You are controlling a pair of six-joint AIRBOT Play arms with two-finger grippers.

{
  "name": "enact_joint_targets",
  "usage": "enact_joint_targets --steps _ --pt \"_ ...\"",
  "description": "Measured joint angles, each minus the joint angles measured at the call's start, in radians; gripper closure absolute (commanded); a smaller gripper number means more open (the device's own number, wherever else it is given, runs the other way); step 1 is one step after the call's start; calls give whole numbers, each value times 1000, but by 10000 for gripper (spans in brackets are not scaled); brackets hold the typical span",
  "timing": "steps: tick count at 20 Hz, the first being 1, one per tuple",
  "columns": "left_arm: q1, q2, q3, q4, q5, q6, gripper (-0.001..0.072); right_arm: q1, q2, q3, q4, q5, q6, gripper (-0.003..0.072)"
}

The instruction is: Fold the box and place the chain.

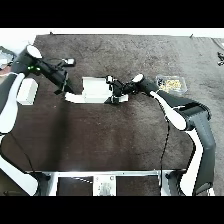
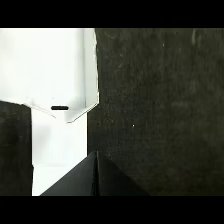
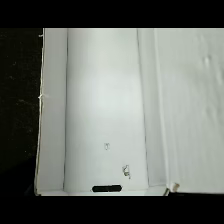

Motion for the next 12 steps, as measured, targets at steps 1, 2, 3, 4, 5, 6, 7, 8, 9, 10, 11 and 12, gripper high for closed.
enact_joint_targets --steps 1,2,3,4,5,6,7,8,9,10,11,12 --pt "20 15 -3 -27 1 -32 704 0 0 0 0 0 0 216" --pt "37 31 -13 -44 5 -68 704 0 0 0 0 0 0 216" --pt "53 48 -29 -57 16 -113 703 0 0 0 0 0 0 216" --pt "66 66 -50 -67 35 -159 704 0 0 0 0 0 0 216" --pt "82 86 -77 -78 55 -212 703 0 0 0 0 0 0 216" --pt "98 105 -108 -79 84 -269 704 0 0 0 0 0 0 216" --pt "113 121 -137 -85 116 -325 704 0 0 0 0 0 0 216" --pt "127 135 -165 -89 143 -384 704 0 0 0 0 0 0 216" --pt "143 146 -192 -94 159 -446 704 0 0 0 0 0 0 216" --pt "158 153 -212 -94 171 -498 704 0 0 0 0 0 -1 216" --pt "174 158 -230 -96 187 -550 704 0 0 0 0 0 -1 216" --pt "188 163 -241 -100 197 -594 704 0 0 0 0 0 0 216"
